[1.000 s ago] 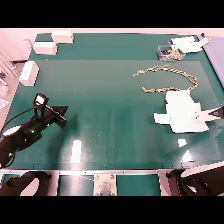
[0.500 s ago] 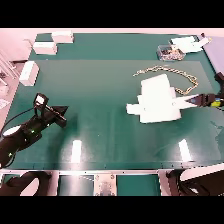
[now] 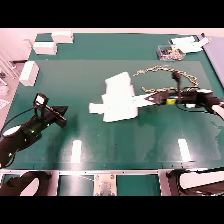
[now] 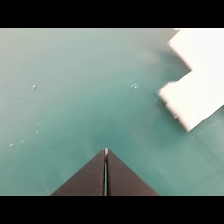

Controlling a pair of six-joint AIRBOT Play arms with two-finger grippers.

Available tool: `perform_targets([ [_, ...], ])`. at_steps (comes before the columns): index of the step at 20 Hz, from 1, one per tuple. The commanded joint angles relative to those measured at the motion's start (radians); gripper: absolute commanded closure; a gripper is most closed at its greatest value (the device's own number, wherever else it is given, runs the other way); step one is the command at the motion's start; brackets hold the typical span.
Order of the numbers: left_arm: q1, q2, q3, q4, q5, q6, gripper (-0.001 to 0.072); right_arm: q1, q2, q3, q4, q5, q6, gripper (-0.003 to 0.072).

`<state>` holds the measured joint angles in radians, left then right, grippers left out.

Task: Fold the box and place the chain.

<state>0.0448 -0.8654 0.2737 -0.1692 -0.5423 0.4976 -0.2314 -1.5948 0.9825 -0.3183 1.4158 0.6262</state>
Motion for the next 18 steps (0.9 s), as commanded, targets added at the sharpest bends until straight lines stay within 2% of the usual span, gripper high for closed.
perform_targets([
  [1,0.0,0.001,0.0,0.0,0.0,0.0,0.0688,0.186,0.01,0.003,0.039,-0.185,0.014,0.0684],
  [6,0.001,0.001,0.0,0.0,0.0,0.001,0.0688,0.256,0.009,0.011,0.04,-0.389,0.055,0.0684],
  [11,0.001,0.001,0.0,0.0,0.0,0.0,0.0688,0.262,0.009,0.011,0.045,-0.42,0.054,0.0684],
  [14,0.001,0.001,0.0,-0.001,0.0,0.0,0.0688,0.278,0.007,0.011,0.044,-0.498,0.054,0.0683],
  [18,0.001,0.001,0.0,-0.046,-0.031,-0.002,0.0688,0.293,-0.046,0.042,0.014,-0.499,0.046,0.0683],
])
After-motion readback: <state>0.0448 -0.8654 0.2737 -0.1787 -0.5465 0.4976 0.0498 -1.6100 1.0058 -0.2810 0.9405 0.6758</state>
